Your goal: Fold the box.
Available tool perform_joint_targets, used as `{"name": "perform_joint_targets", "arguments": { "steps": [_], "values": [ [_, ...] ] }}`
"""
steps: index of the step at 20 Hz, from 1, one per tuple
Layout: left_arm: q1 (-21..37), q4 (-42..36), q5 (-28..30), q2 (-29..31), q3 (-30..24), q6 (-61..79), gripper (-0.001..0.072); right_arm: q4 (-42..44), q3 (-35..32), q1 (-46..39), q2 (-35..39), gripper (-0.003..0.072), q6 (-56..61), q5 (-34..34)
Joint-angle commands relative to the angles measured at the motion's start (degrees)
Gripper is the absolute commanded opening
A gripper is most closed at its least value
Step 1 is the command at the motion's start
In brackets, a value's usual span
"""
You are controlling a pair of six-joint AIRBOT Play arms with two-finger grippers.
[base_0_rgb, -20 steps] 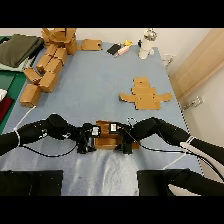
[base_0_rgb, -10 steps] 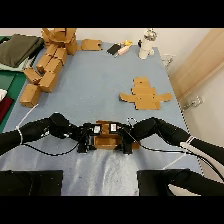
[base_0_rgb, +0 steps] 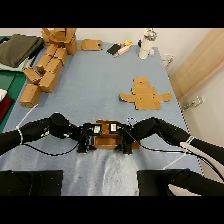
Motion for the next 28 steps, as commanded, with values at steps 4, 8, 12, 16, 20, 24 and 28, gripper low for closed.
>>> {"name": "perform_joint_targets", "arguments": {
  "steps": [4, 8, 12, 16, 20, 24, 28],
  "values": [
    [0.07, 0.07, -0.04, -0.02, 0.04, 0.00, 0.0530, 0.00, 0.00, -0.02, -0.02, 0.0520, 0.00, 0.00],
    [0.07, 0.07, -0.07, -0.04, 0.04, 0.00, 0.0530, 0.00, 0.00, -0.02, -0.02, 0.0520, 0.00, 0.00],
    [0.07, 0.07, -0.04, -0.02, 0.04, 0.00, 0.0531, 0.00, 0.00, -0.02, -0.02, 0.0521, 0.00, 0.00],
    [0.07, 0.07, -0.07, -0.02, 0.04, 0.00, 0.0531, 0.07, 0.02, -0.02, -0.02, 0.0520, 0.00, -0.09],
    [0.04, 0.07, -0.11, -0.02, 0.04, 0.00, 0.0531, -0.26, 0.04, -0.02, -0.02, 0.0520, 0.00, -1.95],
    [0.04, 0.07, -0.09, -0.02, 0.04, 0.00, 0.0531, -0.59, 0.59, -0.04, 0.00, 0.0716, 0.00, -1.62],
    [0.07, 0.07, -0.07, -0.02, 0.04, 0.00, 0.0531, -2.23, 0.96, -0.04, 1.05, 0.0719, 1.70, -1.92]
  ]
}}
